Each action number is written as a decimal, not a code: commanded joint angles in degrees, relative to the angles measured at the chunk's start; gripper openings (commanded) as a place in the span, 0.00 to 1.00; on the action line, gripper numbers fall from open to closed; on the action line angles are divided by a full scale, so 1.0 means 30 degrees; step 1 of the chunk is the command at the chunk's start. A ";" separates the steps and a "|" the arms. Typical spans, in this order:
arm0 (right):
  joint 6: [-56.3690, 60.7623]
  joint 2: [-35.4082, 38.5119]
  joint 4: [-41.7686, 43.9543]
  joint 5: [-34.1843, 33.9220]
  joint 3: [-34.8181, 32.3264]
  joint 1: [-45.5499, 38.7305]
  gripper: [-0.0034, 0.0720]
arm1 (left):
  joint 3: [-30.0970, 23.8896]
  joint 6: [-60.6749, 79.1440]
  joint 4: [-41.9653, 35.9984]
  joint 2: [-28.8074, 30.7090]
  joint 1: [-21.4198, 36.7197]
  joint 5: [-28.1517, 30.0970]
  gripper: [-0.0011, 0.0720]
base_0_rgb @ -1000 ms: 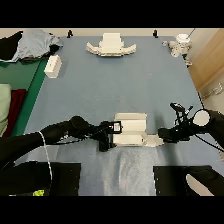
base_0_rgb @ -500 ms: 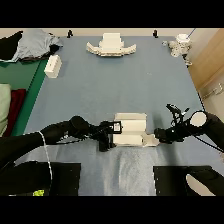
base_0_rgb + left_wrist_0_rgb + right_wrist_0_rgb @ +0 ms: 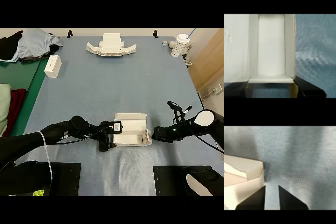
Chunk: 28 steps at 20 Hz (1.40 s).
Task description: Fold the box.
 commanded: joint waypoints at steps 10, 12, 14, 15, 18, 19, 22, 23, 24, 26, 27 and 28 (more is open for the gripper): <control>-0.1479 -0.0393 0.3898 -0.0284 0.0277 0.1239 0.71 | 0.0015 0.0007 0.0022 0.0015 0.0015 0.0000 0.67; -0.1093 -0.1209 0.3257 -0.1071 0.0291 0.2324 0.70 | 0.0015 0.0007 0.0015 0.0015 0.0015 0.0000 0.67; -0.0022 -0.1953 0.1719 -0.1807 0.0656 0.3687 0.59 | 0.0015 0.0007 0.0015 0.0015 0.0015 0.0007 0.67; 0.1042 -0.2302 0.0583 -0.1996 0.1107 0.4466 0.59 | 0.0015 0.0007 0.0015 0.0015 0.0015 0.0000 0.67; 0.5668 -0.3118 -0.4036 -0.2142 0.2601 0.7074 0.59 | 0.0015 0.0015 0.0022 0.0015 0.0015 0.0000 0.67; 0.7242 -0.3417 -0.5421 -0.2106 0.3024 0.7992 0.59 | 0.0015 0.0007 0.0015 0.0015 0.0015 0.0000 0.67; 1.1438 -0.4612 -0.8393 -0.1559 0.4167 1.0251 0.59 | 0.0015 0.0007 0.0015 0.0015 0.0015 0.0000 0.67; 1.2517 -0.5144 -0.9151 -0.1231 0.4575 1.0921 0.59 | 0.0015 0.0007 0.0015 0.0015 0.0015 0.0000 0.67; 1.3304 -0.5625 -0.9690 -0.1122 0.4889 1.1504 0.59 | 0.0015 0.0007 0.0015 0.0015 0.0015 0.0000 0.67; 1.4644 -0.6586 -1.0520 -0.1056 0.5406 1.2327 0.59 | 0.0015 0.0007 0.0022 0.0015 0.0015 0.0000 0.67; 1.5147 -0.6929 -1.0812 -0.1027 0.5581 1.2495 0.58 | 0.0015 0.0007 0.0015 0.0015 0.0015 0.0000 0.67; 1.5562 -0.7206 -1.0943 -0.0954 0.5719 1.2575 0.57 | 0.0015 0.0007 0.0015 0.0015 0.0015 0.0000 0.67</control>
